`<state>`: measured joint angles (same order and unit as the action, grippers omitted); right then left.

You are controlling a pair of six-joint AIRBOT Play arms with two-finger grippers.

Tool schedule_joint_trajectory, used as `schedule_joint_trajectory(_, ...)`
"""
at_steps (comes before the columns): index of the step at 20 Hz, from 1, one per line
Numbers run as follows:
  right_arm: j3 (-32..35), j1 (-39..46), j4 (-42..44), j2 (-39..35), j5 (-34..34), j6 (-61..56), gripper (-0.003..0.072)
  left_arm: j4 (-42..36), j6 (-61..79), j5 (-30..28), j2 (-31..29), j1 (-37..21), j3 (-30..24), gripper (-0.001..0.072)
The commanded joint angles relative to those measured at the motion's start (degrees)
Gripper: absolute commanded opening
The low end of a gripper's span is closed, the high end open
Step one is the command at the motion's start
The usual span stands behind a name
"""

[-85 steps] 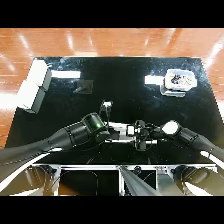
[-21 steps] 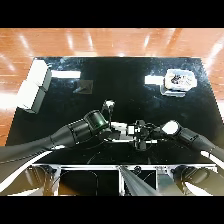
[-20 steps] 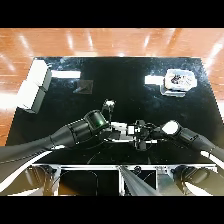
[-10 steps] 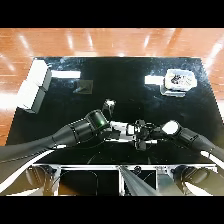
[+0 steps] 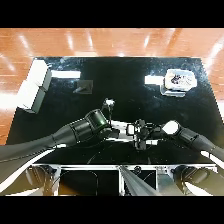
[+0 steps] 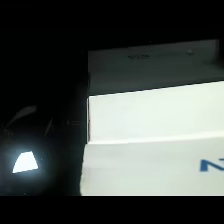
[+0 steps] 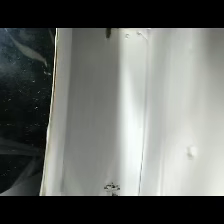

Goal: Fold the box and place the chain.

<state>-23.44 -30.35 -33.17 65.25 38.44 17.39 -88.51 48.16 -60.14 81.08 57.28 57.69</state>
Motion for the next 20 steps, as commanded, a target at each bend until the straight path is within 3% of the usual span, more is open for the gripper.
schedule_joint_trajectory(1,-0.1,0.0,0.1,0.0,-0.7,-0.3,0.072,-0.2,-0.6,0.4,-0.1,-0.8,0.1,0.0018)
schedule_joint_trajectory(20,-4.2,0.0,-5.1,-4.2,1.5,-3.1,0.072,4.5,-1.0,-3.9,-1.5,-10.4,0.1,0.0018)
